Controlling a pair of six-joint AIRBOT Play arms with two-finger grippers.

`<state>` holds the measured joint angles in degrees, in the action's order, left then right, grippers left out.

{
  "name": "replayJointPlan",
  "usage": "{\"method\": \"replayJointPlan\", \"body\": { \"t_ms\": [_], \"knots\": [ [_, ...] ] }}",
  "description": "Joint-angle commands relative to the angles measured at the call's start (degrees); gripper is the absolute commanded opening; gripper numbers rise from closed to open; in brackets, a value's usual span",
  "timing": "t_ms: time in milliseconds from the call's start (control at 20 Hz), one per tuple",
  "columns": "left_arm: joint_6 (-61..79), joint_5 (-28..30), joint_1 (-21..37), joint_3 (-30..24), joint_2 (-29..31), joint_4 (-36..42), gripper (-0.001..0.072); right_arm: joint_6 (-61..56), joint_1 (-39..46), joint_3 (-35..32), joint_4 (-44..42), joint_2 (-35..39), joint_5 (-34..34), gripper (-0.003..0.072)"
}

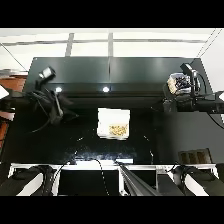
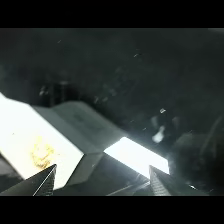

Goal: Fold the box and place the chain.

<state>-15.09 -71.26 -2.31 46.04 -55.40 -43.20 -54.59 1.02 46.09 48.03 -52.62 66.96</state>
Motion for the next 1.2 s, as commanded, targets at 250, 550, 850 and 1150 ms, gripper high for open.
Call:
{"method": "replayJointPlan", "body": {
  "t_ms": [250,550,850,1150],
  "knots": [
    [31.5,7.8,-7.1,-4.3,-3.8,-0.7,0.0712,0.4,-0.1,0.0,2.2,0.0,-5.7,0.0699],
    [41.7,9.0,-4.6,-9.7,-4.4,15.7,0.0697,0.4,-0.1,0.0,2.1,0.0,-9.1,0.0699],
    [47.6,12.4,-4.6,-15.2,-7.2,18.6,0.07,0.4,-0.1,0.0,2.1,0.0,-9.1,0.0699],
    [47.6,14.2,-4.6,-15.3,-7.9,18.6,0.0699,0.4,-0.1,0.0,2.1,0.0,-9.4,0.0699]
  ]
}}
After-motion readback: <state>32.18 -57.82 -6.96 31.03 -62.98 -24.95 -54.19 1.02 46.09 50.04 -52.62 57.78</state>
